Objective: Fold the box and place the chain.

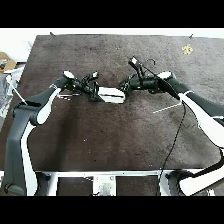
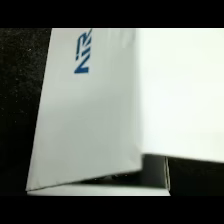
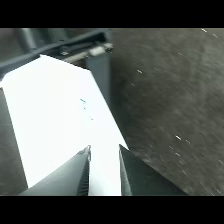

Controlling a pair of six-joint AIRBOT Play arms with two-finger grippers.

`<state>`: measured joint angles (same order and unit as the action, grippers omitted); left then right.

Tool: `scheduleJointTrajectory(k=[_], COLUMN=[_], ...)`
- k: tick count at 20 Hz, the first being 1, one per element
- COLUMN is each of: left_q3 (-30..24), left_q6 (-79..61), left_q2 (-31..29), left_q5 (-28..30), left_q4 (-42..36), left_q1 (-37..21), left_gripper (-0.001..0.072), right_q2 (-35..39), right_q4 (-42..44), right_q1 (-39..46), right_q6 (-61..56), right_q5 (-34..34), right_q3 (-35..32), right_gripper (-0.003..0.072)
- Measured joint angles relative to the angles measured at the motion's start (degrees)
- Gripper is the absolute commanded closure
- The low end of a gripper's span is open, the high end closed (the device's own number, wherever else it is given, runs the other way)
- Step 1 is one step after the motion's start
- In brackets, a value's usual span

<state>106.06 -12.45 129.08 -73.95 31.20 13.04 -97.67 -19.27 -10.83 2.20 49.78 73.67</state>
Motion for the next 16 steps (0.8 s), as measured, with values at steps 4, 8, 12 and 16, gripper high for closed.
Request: scheduleJointTrajectory(k=[4, 8, 12, 16], left_q3=[0.0, 0.0, 0.0, 0.0], left_q6=[0.0, 0.0, 0.0, 0.0], left_q2=[0.0, 0.0, 0.0, 0.0], left_q5=[0.0, 0.0, 0.0, 0.0], left_q4=[0.0, 0.0, 0.0, 0.0], left_q1=[0.0, 0.0, 0.0, 0.0], left_gripper=[0.0321, 0.0321, 0.0321, 0.0321], right_q2=[0.2, 0.2, -0.7, -1.7], right_q4=[1.8, 2.2, 2.5, 2.6], right_q1=[-0.3, -0.3, -0.4, -0.6], right_q6=[2.8, 5.2, 9.7, 13.6], right_q5=[1.9, 2.2, 2.4, 3.4], right_q3=[-0.6, -0.7, -0.8, -0.8], right_gripper=[0.0251, 0.025, 0.0248, 0.023])
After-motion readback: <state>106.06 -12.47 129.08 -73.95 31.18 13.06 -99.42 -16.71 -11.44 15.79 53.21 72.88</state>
